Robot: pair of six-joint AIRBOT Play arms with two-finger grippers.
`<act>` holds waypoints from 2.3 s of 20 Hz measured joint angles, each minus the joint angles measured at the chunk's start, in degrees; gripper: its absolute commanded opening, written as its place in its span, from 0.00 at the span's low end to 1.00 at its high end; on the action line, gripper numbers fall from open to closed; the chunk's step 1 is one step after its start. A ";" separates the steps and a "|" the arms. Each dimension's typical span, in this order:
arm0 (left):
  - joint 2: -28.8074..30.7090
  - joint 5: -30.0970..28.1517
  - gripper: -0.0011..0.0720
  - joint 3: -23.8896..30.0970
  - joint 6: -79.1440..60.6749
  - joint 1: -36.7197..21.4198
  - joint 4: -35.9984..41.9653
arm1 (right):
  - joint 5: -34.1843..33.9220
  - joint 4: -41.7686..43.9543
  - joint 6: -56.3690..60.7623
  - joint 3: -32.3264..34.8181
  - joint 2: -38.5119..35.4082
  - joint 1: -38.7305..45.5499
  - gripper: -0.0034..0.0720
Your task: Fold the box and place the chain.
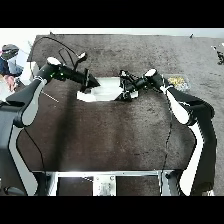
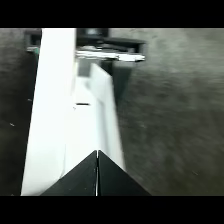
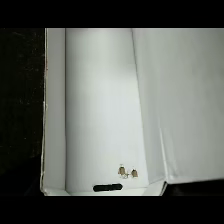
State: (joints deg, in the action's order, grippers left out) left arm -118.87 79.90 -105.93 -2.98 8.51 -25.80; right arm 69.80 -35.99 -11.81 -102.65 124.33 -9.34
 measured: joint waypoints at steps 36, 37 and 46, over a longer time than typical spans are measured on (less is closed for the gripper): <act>-1.46 4.44 0.03 -10.10 3.72 -3.21 -9.31 | 0.04 -0.04 0.00 0.00 0.00 0.02 0.64; -1.49 5.01 0.03 -9.46 3.98 -2.97 -11.91 | 0.04 -0.02 0.00 0.00 0.00 0.02 0.64; -1.55 0.39 0.89 -1.97 4.09 0.00 -21.42 | 0.02 -0.02 -0.02 0.00 0.00 0.02 0.64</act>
State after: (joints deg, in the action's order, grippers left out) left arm -120.42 80.29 -107.90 1.10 8.51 -47.22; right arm 69.82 -36.01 -11.84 -102.65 124.33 -9.32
